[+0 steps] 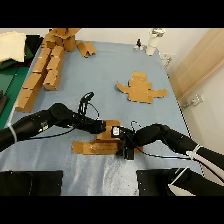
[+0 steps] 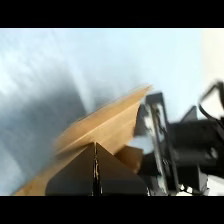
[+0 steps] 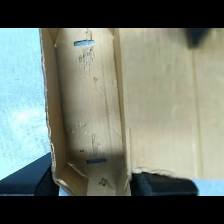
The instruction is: Fold the box.
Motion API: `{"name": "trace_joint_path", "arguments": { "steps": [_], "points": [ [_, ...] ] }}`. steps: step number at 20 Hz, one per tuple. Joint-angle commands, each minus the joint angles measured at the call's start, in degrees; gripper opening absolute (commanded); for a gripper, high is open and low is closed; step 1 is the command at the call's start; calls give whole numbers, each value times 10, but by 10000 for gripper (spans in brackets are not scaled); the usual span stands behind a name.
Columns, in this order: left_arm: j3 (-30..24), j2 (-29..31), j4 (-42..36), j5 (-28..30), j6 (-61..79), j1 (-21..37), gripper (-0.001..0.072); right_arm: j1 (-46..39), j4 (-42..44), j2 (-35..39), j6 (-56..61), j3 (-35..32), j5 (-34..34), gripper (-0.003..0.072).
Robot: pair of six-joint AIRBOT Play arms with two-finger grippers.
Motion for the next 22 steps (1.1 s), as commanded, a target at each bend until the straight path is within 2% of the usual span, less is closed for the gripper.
{"name": "trace_joint_path", "arguments": {
  "steps": [1,4,14,16,20,22],
  "points": [
    [21,-57,18,-26,-8,7,10,0,0,0,-1,0,0,513],
    [20,-82,35,-40,-17,7,10,0,0,0,0,0,0,512],
    [24,-78,52,-52,-10,9,10,0,0,0,0,0,0,513],
    [24,-42,70,-64,21,9,9,0,0,0,0,0,0,513],
    [3,86,225,-99,21,9,9,0,0,0,0,0,0,513],
    [-18,145,259,-125,76,8,9,0,0,0,0,0,0,513]
  ]
}}
